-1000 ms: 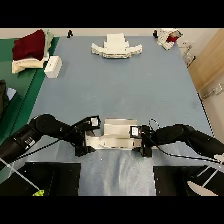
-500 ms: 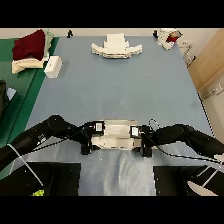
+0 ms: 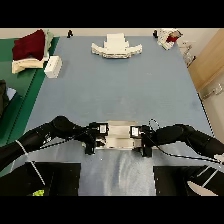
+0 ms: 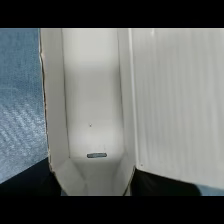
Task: Fold the box.
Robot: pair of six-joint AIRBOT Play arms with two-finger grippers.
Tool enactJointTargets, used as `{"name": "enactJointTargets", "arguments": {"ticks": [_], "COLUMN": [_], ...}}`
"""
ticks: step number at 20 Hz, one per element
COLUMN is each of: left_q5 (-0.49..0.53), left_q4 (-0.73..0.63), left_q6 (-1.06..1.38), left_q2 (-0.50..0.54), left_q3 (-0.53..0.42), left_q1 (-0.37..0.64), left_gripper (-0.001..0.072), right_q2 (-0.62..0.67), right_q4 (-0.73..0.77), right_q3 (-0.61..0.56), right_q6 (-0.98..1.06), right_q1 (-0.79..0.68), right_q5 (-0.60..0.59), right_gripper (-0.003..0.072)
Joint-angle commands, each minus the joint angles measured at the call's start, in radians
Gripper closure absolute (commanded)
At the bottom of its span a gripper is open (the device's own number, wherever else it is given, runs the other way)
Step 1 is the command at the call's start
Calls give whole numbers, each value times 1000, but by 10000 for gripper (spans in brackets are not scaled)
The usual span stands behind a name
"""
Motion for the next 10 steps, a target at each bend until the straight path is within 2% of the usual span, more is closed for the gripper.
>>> {"name": "enactJointTargets", "arguments": {"ticks": [1,6,7,8,9,10], "left_q5": [35,34,33,34,33,32], "left_q4": [-38,-38,-37,-38,-37,-37], "left_q6": [31,24,19,1,-10,-10], "left_q2": [-21,-21,-21,-21,-21,-21], "left_q3": [0,0,0,0,0,0], "left_q1": [-30,-31,-31,-31,-31,-31], "left_gripper": [488,481,337,91,48,48], "right_q2": [-1,-1,-1,-1,-1,-1], "right_q4": [2,2,2,2,2,2], "right_q3": [1,1,1,1,1,1], "right_q6": [0,0,1,0,0,1], "right_q1": [0,0,0,0,0,0], "right_q5": [1,1,1,1,1,1], "right_gripper": [141,141,141,141,141,141]}}
